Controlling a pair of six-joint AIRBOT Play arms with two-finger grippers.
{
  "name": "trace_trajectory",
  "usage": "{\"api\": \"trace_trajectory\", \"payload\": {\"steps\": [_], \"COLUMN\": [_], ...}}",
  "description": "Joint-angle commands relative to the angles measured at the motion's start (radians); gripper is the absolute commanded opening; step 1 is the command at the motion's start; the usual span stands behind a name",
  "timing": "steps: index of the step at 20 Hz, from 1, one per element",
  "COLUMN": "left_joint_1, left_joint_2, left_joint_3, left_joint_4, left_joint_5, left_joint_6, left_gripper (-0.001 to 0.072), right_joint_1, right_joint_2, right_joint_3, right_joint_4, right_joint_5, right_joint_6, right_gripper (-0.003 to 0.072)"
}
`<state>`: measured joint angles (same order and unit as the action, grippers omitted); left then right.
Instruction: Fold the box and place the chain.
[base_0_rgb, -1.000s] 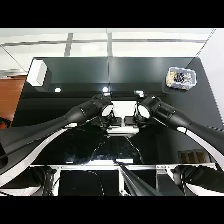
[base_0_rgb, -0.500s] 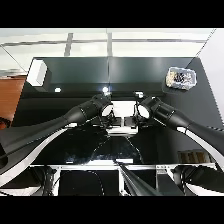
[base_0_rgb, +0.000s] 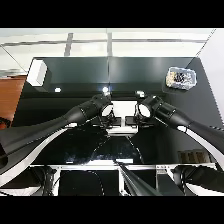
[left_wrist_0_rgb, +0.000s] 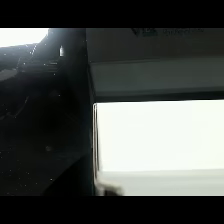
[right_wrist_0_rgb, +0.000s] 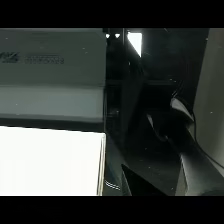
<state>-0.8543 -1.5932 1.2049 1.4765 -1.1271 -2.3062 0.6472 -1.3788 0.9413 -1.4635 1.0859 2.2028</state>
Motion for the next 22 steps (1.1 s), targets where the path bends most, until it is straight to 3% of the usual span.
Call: {"api": "trace_trajectory", "payload": {"steps": [1, 2, 9, 10, 11, 17, 19, 22], "left_joint_1": [0.000, 0.000, 0.000, 0.000, 0.000, 0.000, 0.000, 0.000], "left_joint_2": [0.000, 0.000, 0.000, 0.000, 0.000, 0.000, 0.000, 0.000], "left_joint_3": [0.000, 0.000, 0.000, 0.000, 0.000, 0.000, 0.000, 0.000], "left_joint_4": [0.000, 0.000, 0.000, 0.000, 0.000, 0.000, 0.000, 0.000], "left_joint_5": [0.000, 0.000, 0.000, 0.000, 0.000, -0.002, -0.002, -0.002], "left_joint_6": [0.002, 0.002, 0.002, 0.002, 0.002, 0.002, 0.002, 0.002], "left_gripper": [0.0028, 0.0028, 0.0029, 0.0029, 0.0028, 0.0029, 0.0028, 0.0029], "right_joint_1": [-0.009, -0.009, -0.009, -0.009, -0.008, -0.005, -0.005, -0.005], "right_joint_2": [-0.002, -0.002, -0.021, -0.025, -0.024, -0.024, -0.021, 0.022], "right_joint_3": [0.000, 0.000, 0.000, 0.000, 0.000, 0.000, 0.002, 0.019], "right_joint_4": [0.014, 0.016, 0.037, 0.053, 0.057, 0.053, 0.056, 0.056], "right_joint_5": [0.006, 0.005, 0.005, 0.002, -0.009, -0.009, 0.013, 0.065], "right_joint_6": [-0.013, -0.013, -0.014, -0.022, -0.026, -0.027, -0.038, -0.120], "right_gripper": [0.0217, 0.0188, 0.0186, 0.0041, 0.0012, 0.0018, 0.0334, 0.0353]}}
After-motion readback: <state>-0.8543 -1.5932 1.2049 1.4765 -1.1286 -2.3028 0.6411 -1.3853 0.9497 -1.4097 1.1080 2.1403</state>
